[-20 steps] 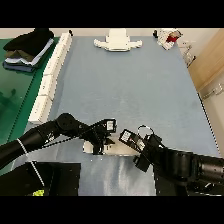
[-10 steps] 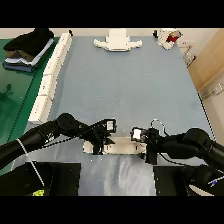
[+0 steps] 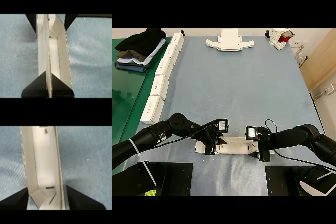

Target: Fold the box.

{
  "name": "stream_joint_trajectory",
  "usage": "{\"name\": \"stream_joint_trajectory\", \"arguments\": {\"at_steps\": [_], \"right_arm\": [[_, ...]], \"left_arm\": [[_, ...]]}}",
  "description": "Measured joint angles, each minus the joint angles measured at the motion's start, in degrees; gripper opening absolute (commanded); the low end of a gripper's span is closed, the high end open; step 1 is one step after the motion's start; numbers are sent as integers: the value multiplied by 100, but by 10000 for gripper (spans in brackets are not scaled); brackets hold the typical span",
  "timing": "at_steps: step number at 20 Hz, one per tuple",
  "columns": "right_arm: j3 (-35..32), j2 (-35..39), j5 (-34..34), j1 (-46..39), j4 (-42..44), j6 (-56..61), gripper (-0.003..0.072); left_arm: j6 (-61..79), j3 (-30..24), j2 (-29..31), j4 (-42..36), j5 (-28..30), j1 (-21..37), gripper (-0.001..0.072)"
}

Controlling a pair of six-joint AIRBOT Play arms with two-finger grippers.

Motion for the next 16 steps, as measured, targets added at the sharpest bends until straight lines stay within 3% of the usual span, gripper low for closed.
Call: {"name": "stream_joint_trajectory", "arguments": {"at_steps": [5, 16], "right_arm": [[-114, 0, 46, -24, 129, -70, 710], [-525, -138, 929, 459, 118, -125, 711]], "left_arm": [[0, 0, 0, 0, 0, 0, 15], [2, 0, 0, -2, -2, 0, 15]]}}
